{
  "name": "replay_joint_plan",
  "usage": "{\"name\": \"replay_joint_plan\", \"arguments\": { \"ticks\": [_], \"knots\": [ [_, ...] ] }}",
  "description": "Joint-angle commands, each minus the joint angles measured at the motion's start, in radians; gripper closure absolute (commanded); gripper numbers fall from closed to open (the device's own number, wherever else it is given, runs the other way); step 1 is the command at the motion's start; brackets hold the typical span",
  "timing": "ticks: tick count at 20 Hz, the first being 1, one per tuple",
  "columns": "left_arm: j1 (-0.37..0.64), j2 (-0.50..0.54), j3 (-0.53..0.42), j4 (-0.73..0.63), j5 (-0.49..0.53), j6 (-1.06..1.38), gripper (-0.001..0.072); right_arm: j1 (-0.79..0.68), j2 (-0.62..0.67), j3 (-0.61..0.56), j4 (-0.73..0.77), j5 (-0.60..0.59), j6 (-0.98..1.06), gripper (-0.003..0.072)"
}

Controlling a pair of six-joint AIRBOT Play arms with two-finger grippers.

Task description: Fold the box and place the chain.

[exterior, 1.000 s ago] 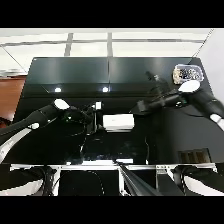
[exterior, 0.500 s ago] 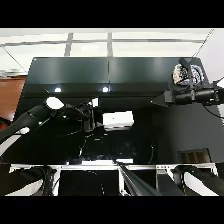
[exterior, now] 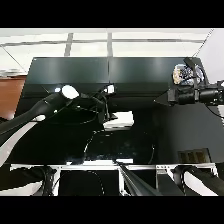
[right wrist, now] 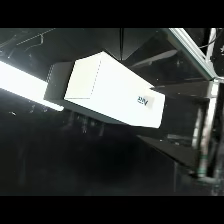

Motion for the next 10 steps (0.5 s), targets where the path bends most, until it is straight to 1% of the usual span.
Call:
{"name": "replay_joint_plan", "arguments": {
  "ticks": [1, 3, 7, 10],
  "knots": [
    [-0.010, -0.071, 0.042, 0.009, -0.069, -0.098, 0.0001, -0.001, 0.001, 0.001, -0.005, -0.002, 0.000, 0.0673],
    [-0.016, -0.076, 0.042, 0.011, -0.091, -0.098, 0.0000, -0.001, 0.001, 0.001, -0.027, -0.002, 0.000, 0.0673],
    [-0.034, -0.076, 0.042, 0.077, -0.104, -0.101, 0.0000, -0.001, 0.001, 0.001, -0.035, -0.002, 0.000, 0.0673],
    [-0.042, -0.076, 0.042, 0.084, -0.106, -0.101, 0.0000, -0.001, 0.001, 0.001, -0.035, -0.002, 0.000, 0.0673]
  ]
}}
